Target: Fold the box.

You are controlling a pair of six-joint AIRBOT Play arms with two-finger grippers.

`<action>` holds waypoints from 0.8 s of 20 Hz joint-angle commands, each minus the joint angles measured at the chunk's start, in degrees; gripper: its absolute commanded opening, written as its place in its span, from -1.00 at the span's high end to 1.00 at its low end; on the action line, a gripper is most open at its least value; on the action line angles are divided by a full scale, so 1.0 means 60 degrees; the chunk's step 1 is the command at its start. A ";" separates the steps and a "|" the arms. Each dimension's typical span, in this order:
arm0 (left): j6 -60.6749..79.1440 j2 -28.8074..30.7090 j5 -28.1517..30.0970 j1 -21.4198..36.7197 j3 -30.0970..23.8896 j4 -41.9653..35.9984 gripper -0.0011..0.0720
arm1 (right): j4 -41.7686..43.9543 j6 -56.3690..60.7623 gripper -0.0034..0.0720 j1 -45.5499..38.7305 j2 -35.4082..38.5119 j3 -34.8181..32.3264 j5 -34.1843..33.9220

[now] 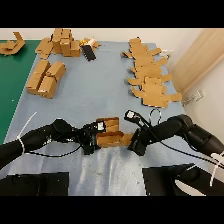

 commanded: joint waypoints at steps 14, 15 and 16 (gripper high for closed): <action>0.0004 -0.0004 0.0004 -0.0004 0.0004 0.0004 -0.29 | -0.0087 -0.3840 -0.27 0.0514 -0.0503 -0.0550 0.3249; 0.0004 -0.0004 0.0004 -0.0004 0.0004 0.0004 -0.29 | -0.0044 -0.3931 -0.24 0.0586 -0.0503 -0.0550 0.3282; 0.0004 -0.0004 0.0004 -0.0004 0.0004 0.0000 -0.29 | 0.0033 -0.3934 -0.07 0.0685 -0.0506 -0.0550 0.3300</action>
